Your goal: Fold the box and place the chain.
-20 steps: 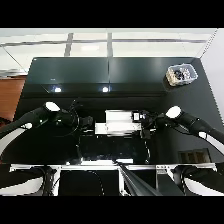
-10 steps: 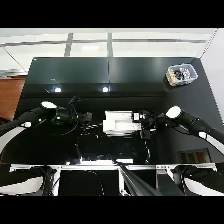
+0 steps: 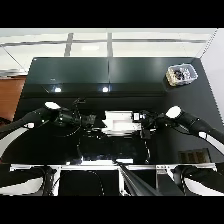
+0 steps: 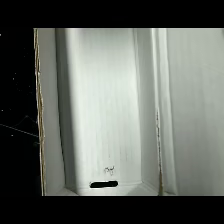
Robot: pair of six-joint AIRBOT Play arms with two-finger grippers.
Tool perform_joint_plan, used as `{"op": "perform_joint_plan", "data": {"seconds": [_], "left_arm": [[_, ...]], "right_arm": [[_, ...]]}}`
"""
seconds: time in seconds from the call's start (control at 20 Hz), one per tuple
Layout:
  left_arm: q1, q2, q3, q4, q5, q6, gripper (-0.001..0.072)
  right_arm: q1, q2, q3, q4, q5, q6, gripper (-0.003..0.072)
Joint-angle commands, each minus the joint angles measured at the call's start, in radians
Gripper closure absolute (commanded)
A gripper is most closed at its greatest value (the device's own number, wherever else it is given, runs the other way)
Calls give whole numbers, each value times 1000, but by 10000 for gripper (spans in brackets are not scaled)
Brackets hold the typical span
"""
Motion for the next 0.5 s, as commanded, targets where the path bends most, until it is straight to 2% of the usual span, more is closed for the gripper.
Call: {"op": "perform_joint_plan", "data": {"seconds": [0.0, 0.25, 0.3, 0.35, 0.45], "left_arm": [[-14, 1, 43, 116, 0, -98, 222], [-104, 2, 195, 301, 23, -281, 224], [-127, 2, 223, 350, 33, -351, 281], [-150, 2, 246, 392, 37, -409, 369], [-194, 2, 281, 449, 46, -500, 369]], "right_arm": [[1, 0, 0, 0, 0, 0, 589], [1, 0, 0, 0, 0, 0, 589], [1, 0, 0, 0, 0, 0, 589], [1, 0, 0, 0, 0, 0, 590], [1, 0, 0, 0, 0, 0, 589]]}}
